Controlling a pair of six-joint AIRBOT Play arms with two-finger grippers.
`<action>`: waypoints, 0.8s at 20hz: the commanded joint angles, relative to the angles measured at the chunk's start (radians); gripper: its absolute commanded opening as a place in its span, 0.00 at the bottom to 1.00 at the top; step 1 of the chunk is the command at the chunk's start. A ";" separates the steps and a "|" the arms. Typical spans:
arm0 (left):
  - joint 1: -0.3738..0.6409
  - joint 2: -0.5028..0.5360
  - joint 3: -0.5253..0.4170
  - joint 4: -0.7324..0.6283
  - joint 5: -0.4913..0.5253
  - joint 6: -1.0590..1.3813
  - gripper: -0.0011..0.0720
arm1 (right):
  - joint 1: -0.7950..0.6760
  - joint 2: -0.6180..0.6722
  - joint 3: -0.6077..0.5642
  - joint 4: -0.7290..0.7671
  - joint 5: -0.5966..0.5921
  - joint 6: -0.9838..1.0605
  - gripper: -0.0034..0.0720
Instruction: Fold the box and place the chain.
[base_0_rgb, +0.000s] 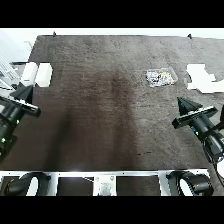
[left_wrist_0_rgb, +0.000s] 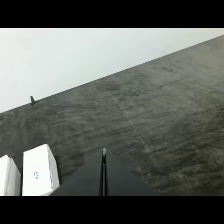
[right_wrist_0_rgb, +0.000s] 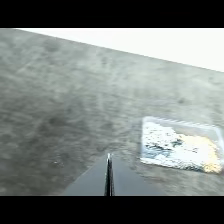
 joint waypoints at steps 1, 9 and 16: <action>0.000 0.064 -0.079 -0.014 -0.048 -0.004 0.03 | -0.053 0.121 -0.095 -0.117 -0.039 0.098 0.05; 0.000 0.063 -0.108 -0.011 -0.074 -0.007 0.04 | -0.216 0.215 -0.254 -0.135 -0.039 0.097 0.06; 0.000 0.064 -0.108 -0.011 -0.096 -0.006 0.04 | -0.216 0.215 -0.267 -0.135 -0.039 0.097 0.06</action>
